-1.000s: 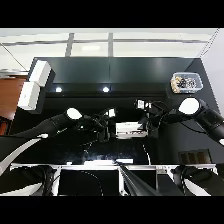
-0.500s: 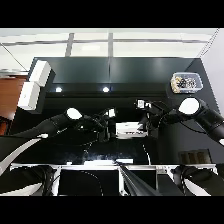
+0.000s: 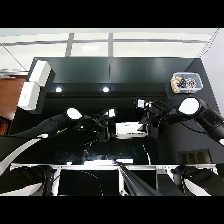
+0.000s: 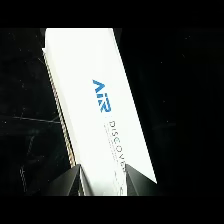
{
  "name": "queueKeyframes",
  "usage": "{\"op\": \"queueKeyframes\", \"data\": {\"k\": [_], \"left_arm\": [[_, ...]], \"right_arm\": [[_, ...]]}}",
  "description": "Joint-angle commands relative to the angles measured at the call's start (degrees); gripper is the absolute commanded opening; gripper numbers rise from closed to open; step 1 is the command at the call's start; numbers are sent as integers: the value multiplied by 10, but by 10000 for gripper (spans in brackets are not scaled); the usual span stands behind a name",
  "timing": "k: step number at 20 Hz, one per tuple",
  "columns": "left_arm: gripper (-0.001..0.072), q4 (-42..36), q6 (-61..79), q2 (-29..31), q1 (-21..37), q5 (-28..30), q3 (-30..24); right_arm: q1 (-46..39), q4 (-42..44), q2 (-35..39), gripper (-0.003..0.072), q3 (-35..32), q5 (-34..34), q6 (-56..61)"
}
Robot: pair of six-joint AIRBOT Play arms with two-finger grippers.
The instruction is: Fold the box and place the chain.
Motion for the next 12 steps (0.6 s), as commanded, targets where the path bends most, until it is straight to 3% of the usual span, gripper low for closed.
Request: {"op": "queueKeyframes", "data": {"k": [1, 12], "left_arm": [[289, 0, 0, 0, 0, 0, 0], [289, 0, 0, 0, 0, 0, 0]], "right_arm": [[1, 0, 0, 343, 0, -3, 1], [2, 2, -1, 344, -15, -15, 1]]}}
